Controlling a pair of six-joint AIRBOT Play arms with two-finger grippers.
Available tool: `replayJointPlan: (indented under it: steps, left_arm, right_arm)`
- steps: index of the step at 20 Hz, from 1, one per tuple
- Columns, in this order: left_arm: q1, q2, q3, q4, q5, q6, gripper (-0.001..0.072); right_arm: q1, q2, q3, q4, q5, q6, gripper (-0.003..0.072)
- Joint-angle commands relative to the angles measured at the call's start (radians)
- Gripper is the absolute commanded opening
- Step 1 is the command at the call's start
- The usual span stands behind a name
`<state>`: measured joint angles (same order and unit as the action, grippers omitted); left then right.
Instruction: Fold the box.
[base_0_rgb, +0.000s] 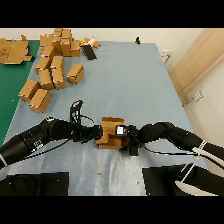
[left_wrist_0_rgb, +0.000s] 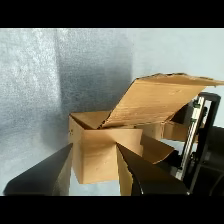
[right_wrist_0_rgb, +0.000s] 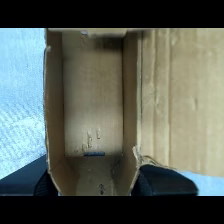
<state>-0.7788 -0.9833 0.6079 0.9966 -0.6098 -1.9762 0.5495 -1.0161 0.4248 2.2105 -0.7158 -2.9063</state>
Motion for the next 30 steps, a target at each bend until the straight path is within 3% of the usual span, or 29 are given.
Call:
replayJointPlan:
  steps: [1, 4, 8, 12, 14, 21, 27, 30]
  left_arm:
    - [-0.001, -0.022, 0.009, -0.001, -0.049, -0.029, 0.0429]
    - [-0.014, -0.071, 0.061, 0.049, -0.127, -0.036, 0.0429]
    - [-0.095, -0.137, 0.158, 0.206, -0.146, -0.146, 0.0429]
    - [-0.145, -0.234, 0.254, 0.341, -0.309, -0.220, 0.0429]
    - [-0.166, -0.264, 0.290, 0.386, -0.337, -0.242, 0.0429]
    - [-0.182, -0.306, 0.333, 0.418, -0.335, -0.269, 0.0429]
    - [-0.204, -0.394, 0.420, 0.436, -0.448, -0.281, 0.0429]
    - [-0.219, -0.421, 0.426, 0.436, -0.457, -0.295, 0.0429]
  right_arm:
    - [0.001, -0.001, 0.000, 0.000, 0.000, 0.000, 0.0469]
    - [0.001, -0.001, 0.000, 0.000, 0.000, 0.000, 0.0468]
    - [0.001, -0.001, 0.000, 0.000, 0.000, 0.000, 0.0469]
    - [0.001, -0.001, 0.000, 0.000, 0.000, 0.000, 0.0469]
    - [0.001, -0.001, 0.000, 0.000, 0.000, 0.000, 0.0468]
    - [0.001, -0.001, 0.000, 0.000, 0.000, 0.000, 0.0469]
    - [0.001, -0.001, 0.000, 0.000, 0.000, 0.000, 0.0469]
    - [0.001, -0.001, 0.000, 0.000, 0.001, 0.000, 0.0468]
